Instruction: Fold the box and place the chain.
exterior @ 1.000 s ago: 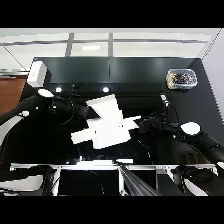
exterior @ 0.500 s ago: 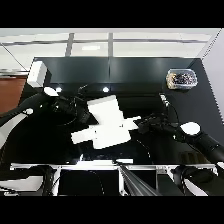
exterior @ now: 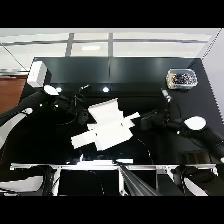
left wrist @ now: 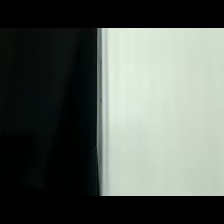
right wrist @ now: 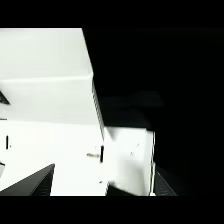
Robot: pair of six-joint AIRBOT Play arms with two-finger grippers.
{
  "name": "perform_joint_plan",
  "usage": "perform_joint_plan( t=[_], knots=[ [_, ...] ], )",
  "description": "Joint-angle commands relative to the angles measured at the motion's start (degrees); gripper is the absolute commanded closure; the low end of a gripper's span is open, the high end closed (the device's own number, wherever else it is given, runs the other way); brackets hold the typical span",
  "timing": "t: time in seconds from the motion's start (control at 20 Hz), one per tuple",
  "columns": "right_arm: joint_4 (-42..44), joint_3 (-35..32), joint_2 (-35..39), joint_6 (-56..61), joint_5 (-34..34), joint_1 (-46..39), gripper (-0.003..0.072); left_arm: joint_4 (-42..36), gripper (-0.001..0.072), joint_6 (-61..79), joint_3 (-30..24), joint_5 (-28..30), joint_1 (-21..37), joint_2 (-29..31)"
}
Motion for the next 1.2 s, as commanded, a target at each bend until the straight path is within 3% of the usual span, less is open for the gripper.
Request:
perform_joint_plan(
  t=[0.0,0.15,0.35,0.5,0.7,0.9,1.15],
  knots=[
    [-9.1,11.0,0.1,0.0,13.8,-6.5,-0.0020,0.3,0.0688,0.0,0.0,1.0,-1.7,2.6],
    [-21.1,20.3,0.0,0.1,19.2,-8.2,-0.0013,0.3,0.0687,6.1,0.0,9.4,-7.0,6.3],
    [-32.2,18.5,-0.8,-0.8,19.6,-8.1,-0.0013,0.4,0.0684,22.5,0.1,19.9,-14.0,6.9],
    [-33.6,12.5,-0.9,-11.8,18.2,-8.1,-0.0013,0.7,0.0684,35.8,0.1,20.3,-16.2,5.6],
    [-32.7,5.0,-0.9,-19.6,16.8,-8.1,-0.0013,0.7,0.0684,36.0,0.1,21.4,-15.7,2.4],
    [-32.0,3.9,-0.9,-21.4,17.3,-7.5,-0.0013,0.8,0.0684,35.9,0.1,21.4,-15.6,1.4],
    [-31.3,3.9,-0.9,-24.3,13.7,-0.3,-0.0013,1.3,0.0684,34.8,0.1,22.5,-15.6,0.9]
  ],
)
